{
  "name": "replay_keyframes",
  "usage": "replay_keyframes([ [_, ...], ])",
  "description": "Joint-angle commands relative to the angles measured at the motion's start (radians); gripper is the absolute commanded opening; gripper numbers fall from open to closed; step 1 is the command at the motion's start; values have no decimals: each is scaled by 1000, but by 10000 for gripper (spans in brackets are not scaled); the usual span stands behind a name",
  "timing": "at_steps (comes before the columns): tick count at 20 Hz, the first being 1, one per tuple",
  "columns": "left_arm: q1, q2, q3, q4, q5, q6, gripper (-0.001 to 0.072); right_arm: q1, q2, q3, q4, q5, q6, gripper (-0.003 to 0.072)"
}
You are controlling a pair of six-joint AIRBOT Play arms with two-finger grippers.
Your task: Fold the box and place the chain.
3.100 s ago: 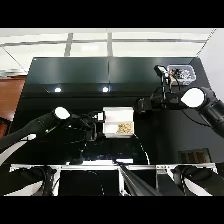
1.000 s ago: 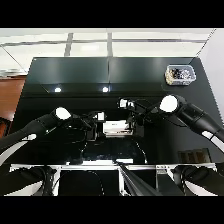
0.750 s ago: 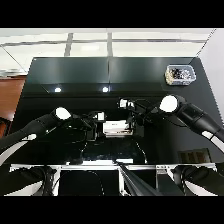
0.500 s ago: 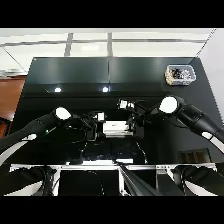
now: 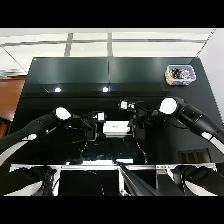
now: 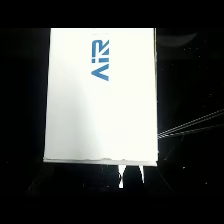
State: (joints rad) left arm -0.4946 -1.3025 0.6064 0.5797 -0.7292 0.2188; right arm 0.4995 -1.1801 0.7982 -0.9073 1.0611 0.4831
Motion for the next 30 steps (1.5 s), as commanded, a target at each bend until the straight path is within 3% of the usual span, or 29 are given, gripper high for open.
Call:
replay_keyframes([
  [1,0,0,1,0,-1,0,386,-1,20,14,-32,43,126,333],
  [4,0,0,1,0,-1,0,386,-7,88,54,-31,42,195,333],
  [7,0,0,1,0,-1,0,386,-63,149,60,-28,65,395,305],
  [9,0,0,1,0,-1,0,386,-98,148,36,-3,109,495,7],
  [14,0,0,1,0,-3,0,386,-143,115,-142,508,2,399,3],
  [17,0,0,1,0,-4,0,386,-117,33,-155,647,-49,399,4],
  [24,0,0,1,0,-4,0,386,-105,-145,-155,578,-77,405,7],
  [30,0,0,1,0,-3,0,386,-108,-152,-155,540,-97,422,13],
])
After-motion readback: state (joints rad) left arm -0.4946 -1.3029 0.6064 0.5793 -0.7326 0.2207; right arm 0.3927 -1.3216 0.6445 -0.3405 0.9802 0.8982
